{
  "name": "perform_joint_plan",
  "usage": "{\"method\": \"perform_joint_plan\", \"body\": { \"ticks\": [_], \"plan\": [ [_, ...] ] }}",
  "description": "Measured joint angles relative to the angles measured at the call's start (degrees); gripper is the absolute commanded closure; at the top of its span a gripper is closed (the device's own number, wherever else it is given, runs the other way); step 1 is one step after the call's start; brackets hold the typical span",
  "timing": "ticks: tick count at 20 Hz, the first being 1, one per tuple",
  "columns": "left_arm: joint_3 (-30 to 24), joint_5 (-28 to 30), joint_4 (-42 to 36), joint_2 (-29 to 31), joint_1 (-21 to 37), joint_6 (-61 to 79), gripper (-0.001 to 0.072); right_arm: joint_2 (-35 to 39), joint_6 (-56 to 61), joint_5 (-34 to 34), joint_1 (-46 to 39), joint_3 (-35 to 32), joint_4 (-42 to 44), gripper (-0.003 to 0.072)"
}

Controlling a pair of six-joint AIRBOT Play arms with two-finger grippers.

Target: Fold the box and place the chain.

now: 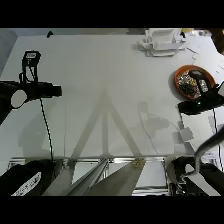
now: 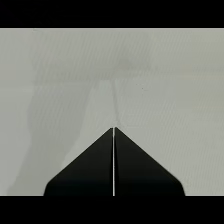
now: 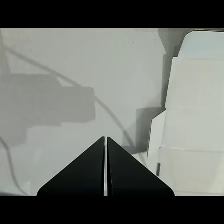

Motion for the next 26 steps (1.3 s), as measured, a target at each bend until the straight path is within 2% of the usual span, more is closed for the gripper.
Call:
{"method": "perform_joint_plan", "body": {
  "ticks": [10,14,17,20,21,22,23,26],
  "plan": [
    [0.00,-0.15,0.00,0.00,0.00,0.02,0.0698,0.02,0.02,-0.04,0.00,0.00,0.04,0.0671],
    [0.00,-0.17,0.00,0.00,0.00,0.00,0.0698,-0.02,0.39,-2.56,0.00,0.15,0.11,0.0673],
    [0.00,-0.17,0.00,0.00,0.00,0.00,0.0698,-1.88,4.07,-4.72,-1.03,2.93,-7.06,0.0674],
    [0.00,-0.17,0.00,0.00,0.00,0.00,0.0698,-7.13,5.77,-4.20,-6.73,9.03,-15.19,0.0669],
    [0.00,-0.17,0.00,0.00,0.00,0.00,0.0698,-9.33,5.86,-3.56,-9.68,11.45,-17.92,0.0545],
    [0.00,-0.17,0.00,0.00,0.00,0.00,0.0698,-11.26,5.86,-3.15,-12.68,13.53,-20.13,0.0305],
    [0.00,-0.17,0.00,0.00,0.00,0.00,0.0698,-13.11,5.66,-3.02,-16.00,15.47,-22.16,0.0155],
    [0.00,-0.17,0.00,0.00,0.00,0.00,0.0698,-16.83,2.75,-3.91,-24.98,19.02,-25.57,0.0153]
  ]
}}
